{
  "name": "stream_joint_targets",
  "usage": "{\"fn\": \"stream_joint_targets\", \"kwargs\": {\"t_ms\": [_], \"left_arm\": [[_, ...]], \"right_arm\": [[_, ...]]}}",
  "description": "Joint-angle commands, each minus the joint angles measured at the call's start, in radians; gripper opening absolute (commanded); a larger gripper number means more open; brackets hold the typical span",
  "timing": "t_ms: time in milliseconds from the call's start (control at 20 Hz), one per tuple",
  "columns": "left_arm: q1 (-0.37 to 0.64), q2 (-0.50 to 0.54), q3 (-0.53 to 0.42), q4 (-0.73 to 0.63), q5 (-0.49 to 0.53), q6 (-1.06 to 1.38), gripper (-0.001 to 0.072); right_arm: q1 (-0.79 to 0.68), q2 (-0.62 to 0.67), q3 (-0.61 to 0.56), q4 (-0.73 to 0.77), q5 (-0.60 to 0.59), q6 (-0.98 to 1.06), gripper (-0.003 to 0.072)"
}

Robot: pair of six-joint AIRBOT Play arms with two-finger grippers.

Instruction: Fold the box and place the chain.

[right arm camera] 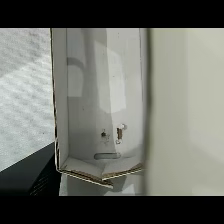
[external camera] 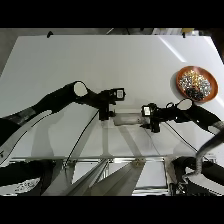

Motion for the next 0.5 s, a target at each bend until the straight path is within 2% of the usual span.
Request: {"fn": "stream_joint_targets", "kwargs": {"t_ms": [0, 50, 100, 150, 200, 350, 450], "left_arm": [[0.022, 0.106, 0.001, 0.169, -0.009, -0.175, 0.0552], [0.026, 0.136, 0.001, 0.217, -0.01, -0.246, 0.0528], [0.026, 0.161, 0.001, 0.246, -0.014, -0.319, 0.0372], [0.026, 0.184, 0.001, 0.264, -0.034, -0.381, 0.0131], [0.023, 0.204, 0.001, 0.256, -0.079, -0.39, 0.0004], [-0.029, 0.214, 0.001, 0.242, -0.208, -0.427, 0.0], [-0.095, 0.212, 0.001, 0.218, -0.207, -0.461, 0.0]], "right_arm": [[0.0, 0.0, 0.0, 0.0, 0.0, 0.0, 0.0406], [0.0, 0.0, 0.0, 0.0, 0.0, 0.0, 0.0406], [0.0, 0.0, 0.0, 0.0, 0.001, 0.0, 0.0406], [0.0, 0.0, 0.0, 0.0, 0.001, 0.0, 0.0406], [0.0, 0.0, 0.0, 0.0, 0.001, 0.0, 0.0406], [0.0, 0.0, 0.0, 0.0, 0.0, 0.0, 0.0406], [0.0, 0.0, 0.0, 0.0, 0.0, 0.0, 0.0406]]}}
